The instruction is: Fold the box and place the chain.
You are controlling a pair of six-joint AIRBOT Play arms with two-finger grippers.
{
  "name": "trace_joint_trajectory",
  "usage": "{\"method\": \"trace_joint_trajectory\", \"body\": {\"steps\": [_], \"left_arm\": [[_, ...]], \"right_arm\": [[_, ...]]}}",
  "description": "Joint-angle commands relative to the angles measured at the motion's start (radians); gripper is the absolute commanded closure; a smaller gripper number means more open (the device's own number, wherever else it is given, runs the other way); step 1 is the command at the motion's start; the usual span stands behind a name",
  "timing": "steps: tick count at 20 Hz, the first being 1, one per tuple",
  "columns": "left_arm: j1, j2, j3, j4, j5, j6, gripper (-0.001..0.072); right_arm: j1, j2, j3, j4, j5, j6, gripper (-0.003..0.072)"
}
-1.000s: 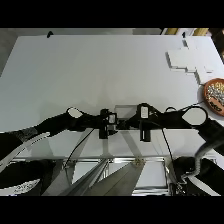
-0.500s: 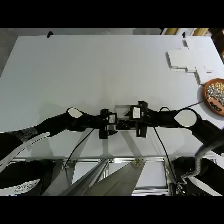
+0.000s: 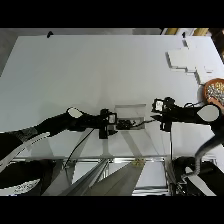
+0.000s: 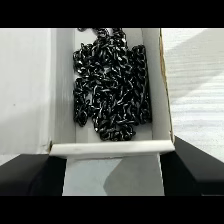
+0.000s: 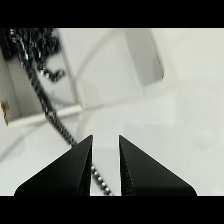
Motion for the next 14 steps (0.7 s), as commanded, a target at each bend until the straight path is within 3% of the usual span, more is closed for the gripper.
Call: {"method": "trace_joint_trajectory", "body": {"steps": [1,3,10,14], "left_arm": [[0.000,0.000,0.000,0.000,0.000,0.000,0.0659],[0.000,0.000,0.000,0.000,0.000,0.000,0.0659],[0.000,0.000,0.000,0.000,0.000,0.000,0.0659],[0.000,0.000,0.000,0.000,0.000,0.000,0.0659]], "right_arm": [[-0.033,-0.053,-0.019,-0.058,0.005,-0.016,0.0461],[-0.028,-0.079,-0.019,-0.054,-0.008,-0.050,0.0357],[-0.024,-0.223,-0.020,-0.037,-0.016,-0.088,0.0360],[-0.024,-0.282,-0.020,0.049,-0.066,-0.137,0.0369]]}}
